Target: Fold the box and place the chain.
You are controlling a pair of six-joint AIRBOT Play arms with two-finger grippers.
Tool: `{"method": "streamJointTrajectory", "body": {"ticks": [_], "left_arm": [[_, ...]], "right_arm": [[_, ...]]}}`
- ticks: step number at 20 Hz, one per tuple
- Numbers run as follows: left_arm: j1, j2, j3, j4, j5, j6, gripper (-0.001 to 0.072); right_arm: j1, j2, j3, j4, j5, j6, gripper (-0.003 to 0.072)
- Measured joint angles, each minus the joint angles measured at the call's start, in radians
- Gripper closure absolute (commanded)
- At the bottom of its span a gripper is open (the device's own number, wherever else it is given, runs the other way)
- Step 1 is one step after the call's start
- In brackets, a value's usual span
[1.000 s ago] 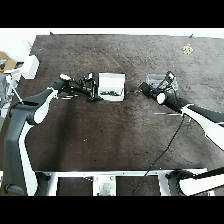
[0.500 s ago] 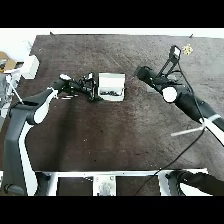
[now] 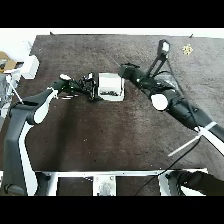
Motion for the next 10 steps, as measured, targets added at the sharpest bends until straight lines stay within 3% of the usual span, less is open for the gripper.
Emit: {"method": "streamJointTrajectory", "body": {"ticks": [3,4,5,6,8,9,10], "left_arm": [[0.0,0.0,0.0,0.0,0.0,0.0,0.0547],[0.0,0.0,0.0,0.0,0.0,0.0,0.0547],[0.0,0.0,0.0,0.0,0.0,0.0,0.0547],[0.0,0.0,0.0,0.0,0.0,0.0,0.0547],[0.0,0.0,0.0,0.0,0.0,0.0,0.0547],[0.0,0.0,0.0,0.0,0.0,0.0,0.0547],[0.0,0.0,0.0,0.0,0.0,0.0,0.0547]], "right_arm": [[0.013,-0.076,0.0,0.01,-0.016,0.013,0.0679],[0.016,-0.102,0.0,0.01,-0.017,0.019,0.0557],[0.018,-0.126,0.0,0.01,-0.016,0.02,0.0082],[0.017,-0.15,0.0,0.011,-0.002,0.02,0.0022],[0.005,-0.158,0.011,0.002,0.064,0.019,0.0022],[-0.003,-0.141,0.024,-0.019,0.082,0.008,0.0065],[-0.013,-0.113,0.04,-0.053,0.092,-0.01,0.0366]]}}
